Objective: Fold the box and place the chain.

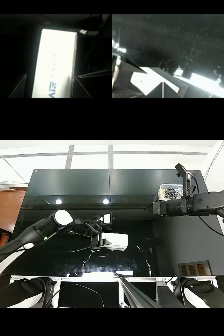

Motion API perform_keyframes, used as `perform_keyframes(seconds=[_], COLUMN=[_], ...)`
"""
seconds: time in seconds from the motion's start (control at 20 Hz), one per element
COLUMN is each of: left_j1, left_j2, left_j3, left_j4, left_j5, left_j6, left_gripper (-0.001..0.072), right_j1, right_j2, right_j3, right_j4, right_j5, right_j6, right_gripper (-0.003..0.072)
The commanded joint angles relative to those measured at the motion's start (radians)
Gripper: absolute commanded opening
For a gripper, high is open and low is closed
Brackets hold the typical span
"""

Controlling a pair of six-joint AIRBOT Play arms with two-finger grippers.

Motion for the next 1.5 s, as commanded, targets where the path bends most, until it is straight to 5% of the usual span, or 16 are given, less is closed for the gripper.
perform_keyframes(seconds=[0.0,1.15,1.2,1.3,1.45], left_j1=[-0.031,-0.08,-0.079,-0.077,-0.051], left_j2=[-0.029,-0.159,-0.158,-0.147,-0.117], left_j3=[0.006,0.005,0.006,0.014,0.051], left_j4=[-0.013,0.068,0.083,0.159,0.282], left_j5=[0.006,0.048,0.048,0.047,0.03], left_j6=[0.018,0.005,0.001,-0.055,-0.181], left_gripper=[0.0716,0.0709,0.0675,0.0395,0.033], right_j1=[-0.001,-0.001,-0.001,-0.001,-0.001], right_j2=[0.0,0.0,0.0,0.0,0.0], right_j3=[0.0,-0.001,-0.001,-0.001,-0.001], right_j4=[-0.002,-0.008,-0.008,-0.009,-0.024], right_j5=[0.001,0.011,0.011,0.012,0.015], right_j6=[0.0,0.0,0.0,0.0,0.0], right_gripper=[0.0023,0.0023,0.0023,0.0023,0.0023])
